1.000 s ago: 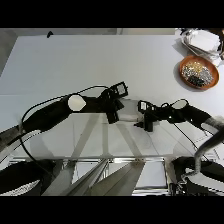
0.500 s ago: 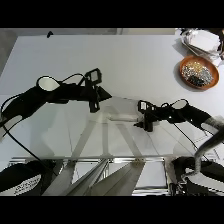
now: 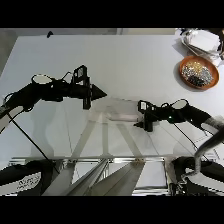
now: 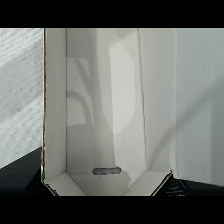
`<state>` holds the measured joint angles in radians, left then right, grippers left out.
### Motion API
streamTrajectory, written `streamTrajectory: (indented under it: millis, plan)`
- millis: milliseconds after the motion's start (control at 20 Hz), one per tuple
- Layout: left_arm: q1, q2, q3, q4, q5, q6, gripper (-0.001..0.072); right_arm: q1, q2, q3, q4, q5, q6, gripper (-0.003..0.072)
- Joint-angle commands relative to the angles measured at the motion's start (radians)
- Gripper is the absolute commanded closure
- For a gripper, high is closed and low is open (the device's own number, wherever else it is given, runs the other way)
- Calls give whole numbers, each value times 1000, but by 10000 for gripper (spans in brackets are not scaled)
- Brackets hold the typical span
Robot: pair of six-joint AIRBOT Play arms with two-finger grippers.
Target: Fold the box and place the chain.
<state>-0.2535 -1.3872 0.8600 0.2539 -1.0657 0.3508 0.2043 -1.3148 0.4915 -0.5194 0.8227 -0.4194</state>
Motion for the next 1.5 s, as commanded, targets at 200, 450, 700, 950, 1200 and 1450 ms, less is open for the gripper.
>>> streamTrajectory:
  millis: [200, 450, 700, 950, 1200, 1450]
  plan:
    - [21, -164, 1, -33, -69, 31, 707, 0, 1, 0, 0, 0, 0, 390]
    - [21, -214, 1, -29, -124, 20, 707, 0, 1, 0, 0, 0, 0, 390]
    - [-19, -224, 1, 9, -78, 10, 706, 0, 1, 0, 0, 0, 0, 390]
    - [-76, -250, 1, 16, -58, 4, 706, 0, 1, 0, 0, 0, 0, 390]
    - [-55, -243, 1, 72, -145, -63, 706, 0, 1, 0, 0, 0, 0, 390]
    - [-52, -127, 13, -147, -262, 8, 708, 0, 1, 0, 0, 0, 0, 390]
